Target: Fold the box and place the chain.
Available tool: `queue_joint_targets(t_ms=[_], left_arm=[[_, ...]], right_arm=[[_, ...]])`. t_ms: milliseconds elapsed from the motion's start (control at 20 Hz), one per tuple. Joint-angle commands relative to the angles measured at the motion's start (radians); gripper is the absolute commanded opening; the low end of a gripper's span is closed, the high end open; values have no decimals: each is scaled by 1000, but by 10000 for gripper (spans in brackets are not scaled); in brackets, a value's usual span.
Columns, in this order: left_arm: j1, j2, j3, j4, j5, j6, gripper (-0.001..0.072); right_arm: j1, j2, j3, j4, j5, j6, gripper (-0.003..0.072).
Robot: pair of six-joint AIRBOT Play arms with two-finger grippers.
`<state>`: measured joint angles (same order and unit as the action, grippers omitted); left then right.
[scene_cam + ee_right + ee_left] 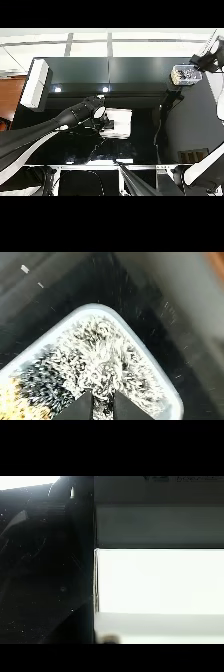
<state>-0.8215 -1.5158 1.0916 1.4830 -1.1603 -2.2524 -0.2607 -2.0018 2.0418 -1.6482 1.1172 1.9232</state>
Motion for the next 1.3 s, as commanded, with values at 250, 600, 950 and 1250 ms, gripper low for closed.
queue_joint_targets(t_ms=[250, 600, 950, 1250], left_arm=[[1, 0, 0, -2, 4, 0, 27], [0, 0, 0, 1, 3, 0, 27], [0, 0, 0, 0, 0, 0, 27], [0, 0, 0, 0, 0, 0, 27]], right_arm=[[48, 380, -8, 72, 102, -314, 16], [79, 688, -116, 187, 133, -321, 16], [100, 894, -117, 344, 159, -343, 16], [220, 1009, -117, 343, 234, -346, 17]])
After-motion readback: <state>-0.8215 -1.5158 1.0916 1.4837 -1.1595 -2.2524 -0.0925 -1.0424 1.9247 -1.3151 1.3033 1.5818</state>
